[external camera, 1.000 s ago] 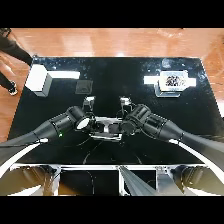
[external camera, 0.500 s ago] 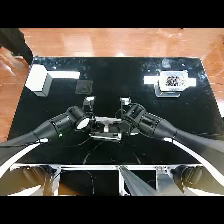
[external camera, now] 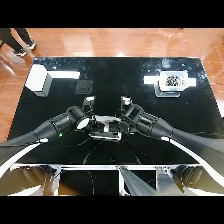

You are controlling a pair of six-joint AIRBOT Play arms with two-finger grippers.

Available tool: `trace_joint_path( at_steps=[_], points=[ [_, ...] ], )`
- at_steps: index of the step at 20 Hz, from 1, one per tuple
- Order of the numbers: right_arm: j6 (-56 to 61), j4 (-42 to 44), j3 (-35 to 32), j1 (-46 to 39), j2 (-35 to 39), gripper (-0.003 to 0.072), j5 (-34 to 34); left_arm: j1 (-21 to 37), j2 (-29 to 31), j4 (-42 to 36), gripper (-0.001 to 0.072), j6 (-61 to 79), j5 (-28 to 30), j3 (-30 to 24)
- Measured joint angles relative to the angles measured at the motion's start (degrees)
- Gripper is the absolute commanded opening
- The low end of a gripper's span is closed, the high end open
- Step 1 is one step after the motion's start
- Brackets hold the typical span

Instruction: Fold the box and place the chain.

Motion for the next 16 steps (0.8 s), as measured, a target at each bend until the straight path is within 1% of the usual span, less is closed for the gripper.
trace_joint_path(
  at_steps=[1,2,3,5,6,7,8,9,14,15,16],
  points=[
    [0.0,0.0,0.0,0.0,0.0,0.0387,0.1,0.0,0.0,0.0,0.0022,0.0,0.0,0.0],
    [0.0,0.0,0.0,0.0,-0.1,0.0262,0.2,0.0,0.0,0.0,0.0022,0.0,0.0,0.0],
    [0.2,-0.1,0.0,0.0,-0.1,0.0237,0.2,0.0,0.0,0.0,0.0022,0.0,0.0,0.0],
    [0.2,0.0,0.0,0.0,-0.2,0.0236,0.3,0.0,0.0,0.0,0.0022,0.0,0.0,0.0],
    [0.2,0.2,0.0,0.0,-0.2,0.0191,0.3,0.0,0.0,0.0,0.0021,0.0,0.0,0.0],
    [0.2,0.5,0.0,0.0,-0.2,0.006,0.3,0.0,0.0,0.0,0.0022,0.0,0.0,0.0],
    [0.2,0.7,0.0,0.0,-0.2,0.0058,0.4,0.0,0.0,0.0,0.0022,0.0,0.0,0.0],
    [0.4,0.7,0.0,0.0,-0.2,0.0023,0.4,0.0,0.0,-0.2,0.0022,0.0,0.1,0.0],
    [-0.2,1.1,0.0,0.0,-0.2,0.0024,0.5,0.0,0.0,-0.5,0.0022,-0.1,0.0,0.0],
    [-0.4,1.1,0.0,0.0,-0.2,0.0053,0.6,0.0,0.0,-0.5,0.0022,-0.1,0.0,0.0],
    [-0.5,1.1,0.0,0.0,-0.2,0.0276,0.6,0.0,0.0,-0.5,0.0022,-0.1,0.0,0.0]
  ],
)
